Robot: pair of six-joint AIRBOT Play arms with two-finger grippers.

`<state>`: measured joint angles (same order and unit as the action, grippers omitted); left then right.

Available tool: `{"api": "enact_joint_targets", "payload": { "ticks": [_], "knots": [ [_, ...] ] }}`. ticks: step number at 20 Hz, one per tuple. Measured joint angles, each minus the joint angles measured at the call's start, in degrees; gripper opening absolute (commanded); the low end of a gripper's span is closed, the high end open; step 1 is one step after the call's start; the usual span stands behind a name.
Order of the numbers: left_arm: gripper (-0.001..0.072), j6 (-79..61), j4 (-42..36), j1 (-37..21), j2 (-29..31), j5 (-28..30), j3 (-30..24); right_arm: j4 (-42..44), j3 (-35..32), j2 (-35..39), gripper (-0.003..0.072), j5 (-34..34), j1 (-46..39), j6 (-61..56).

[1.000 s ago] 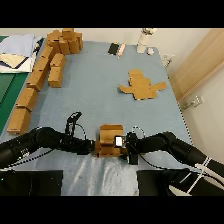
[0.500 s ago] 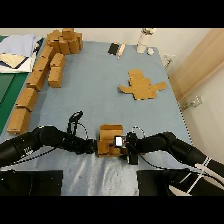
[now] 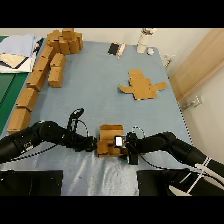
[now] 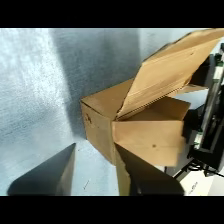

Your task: Fold the box.

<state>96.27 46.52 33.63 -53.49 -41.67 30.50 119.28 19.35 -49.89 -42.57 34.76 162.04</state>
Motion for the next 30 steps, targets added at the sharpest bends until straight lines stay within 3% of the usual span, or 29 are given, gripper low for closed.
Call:
{"api": "enact_joint_targets", "payload": {
  "ticks": [16, 17, 18, 19, 30],
  "knots": [
    [0.0434, -1.7, -1.9, -0.7, -2.7, -3.3, 2.1, 0.0, 0.0, 0.0, 0.0508, 0.0, 0.0, 0.0],
    [0.0451, -2.2, -2.4, -0.7, -2.9, -3.3, 2.2, 0.0, 0.0, 0.0, 0.0508, 0.0, 0.0, 0.0],
    [0.0587, -2.6, -3.0, -0.7, -3.0, -3.3, 2.2, 0.0, 0.0, 0.0, 0.0508, 0.0, 0.0, 0.0],
    [0.0601, -3.1, -3.5, -0.7, -3.0, -3.4, 2.2, 0.0, 0.0, 0.0, 0.0508, 0.0, 0.0, 0.0],
    [0.0601, -5.2, -6.9, -0.7, -3.2, -2.6, 2.2, 0.0, 0.0, 0.0, 0.0508, 0.0, 0.0, 0.0]
  ]
}}
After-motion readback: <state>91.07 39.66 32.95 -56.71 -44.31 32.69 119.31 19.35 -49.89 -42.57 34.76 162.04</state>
